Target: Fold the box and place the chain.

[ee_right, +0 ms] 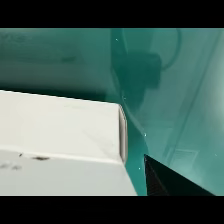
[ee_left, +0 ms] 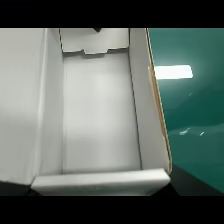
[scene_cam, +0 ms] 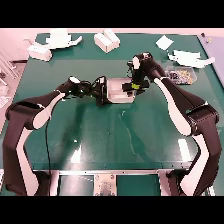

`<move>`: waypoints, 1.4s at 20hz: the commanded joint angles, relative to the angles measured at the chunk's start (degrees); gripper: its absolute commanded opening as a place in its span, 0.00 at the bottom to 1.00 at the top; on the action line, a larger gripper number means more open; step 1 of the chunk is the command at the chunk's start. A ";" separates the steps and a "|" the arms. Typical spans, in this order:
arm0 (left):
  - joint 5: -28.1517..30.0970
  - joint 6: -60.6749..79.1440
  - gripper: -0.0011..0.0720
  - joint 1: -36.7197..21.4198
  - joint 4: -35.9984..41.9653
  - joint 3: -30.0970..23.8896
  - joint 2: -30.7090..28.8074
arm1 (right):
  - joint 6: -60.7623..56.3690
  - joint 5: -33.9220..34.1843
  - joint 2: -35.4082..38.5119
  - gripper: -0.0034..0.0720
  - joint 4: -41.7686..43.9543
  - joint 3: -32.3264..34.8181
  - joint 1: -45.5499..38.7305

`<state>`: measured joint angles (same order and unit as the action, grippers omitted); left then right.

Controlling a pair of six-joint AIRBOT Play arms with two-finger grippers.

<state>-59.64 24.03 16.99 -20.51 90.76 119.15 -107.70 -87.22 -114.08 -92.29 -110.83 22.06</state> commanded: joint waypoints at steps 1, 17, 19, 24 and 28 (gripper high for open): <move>0.02 0.00 0.76 -0.02 -0.02 0.00 -0.04 | -0.35 0.68 -1.31 0.69 1.42 0.11 0.00; 0.04 0.00 0.76 -0.02 0.00 0.00 -0.04 | -0.07 3.85 -2.38 0.05 4.63 0.33 0.02; 0.04 0.00 0.76 -0.02 0.00 0.00 -0.04 | -0.07 3.89 -2.38 0.06 4.63 0.26 0.17; 0.04 0.00 0.76 -0.02 0.00 0.00 -0.04 | -0.09 2.29 -1.18 0.84 2.58 0.20 -0.07; 0.07 0.00 0.76 -0.02 -0.02 0.00 -0.04 | -0.07 2.32 1.95 0.84 -2.69 0.07 -0.59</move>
